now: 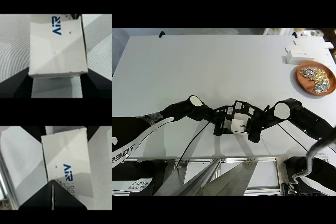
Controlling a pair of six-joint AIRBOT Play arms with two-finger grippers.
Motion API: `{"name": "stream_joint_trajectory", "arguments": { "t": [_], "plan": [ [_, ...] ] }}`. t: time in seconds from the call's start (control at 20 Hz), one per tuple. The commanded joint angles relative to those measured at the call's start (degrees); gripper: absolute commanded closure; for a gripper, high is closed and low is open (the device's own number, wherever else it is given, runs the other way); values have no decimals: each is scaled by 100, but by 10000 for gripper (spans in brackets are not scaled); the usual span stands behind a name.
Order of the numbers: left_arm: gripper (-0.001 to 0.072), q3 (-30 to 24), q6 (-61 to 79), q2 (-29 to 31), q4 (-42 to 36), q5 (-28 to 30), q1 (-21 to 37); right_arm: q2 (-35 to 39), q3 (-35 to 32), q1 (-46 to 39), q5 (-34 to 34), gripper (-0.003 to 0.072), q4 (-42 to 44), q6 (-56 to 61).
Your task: Fold the box and place the chain.
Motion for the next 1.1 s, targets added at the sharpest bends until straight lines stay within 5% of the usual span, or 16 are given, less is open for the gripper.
{"name": "stream_joint_trajectory", "arguments": {
  "t": [0.0, 0.3, 0.6, 0.85, 1.05],
  "plan": [
    [501, 4, 2, 0, -2, 0, 4, 144, -2, 66, -94, 672, -199, 181],
    [501, 2, 2, 0, -2, 0, 4, 892, 457, 59, -232, 672, -284, 835],
    [501, 4, 2, 0, -2, 0, 4, 1683, 894, -264, 459, 676, -2393, 3886],
    [501, 4, 4, 0, -9, 2, 4, 1700, 962, -2791, 2363, 676, -2529, 3578],
    [501, 4, 4, 0, -15, 2, 4, 1692, 960, -4715, 2177, 675, -2461, 3401]
  ]
}}
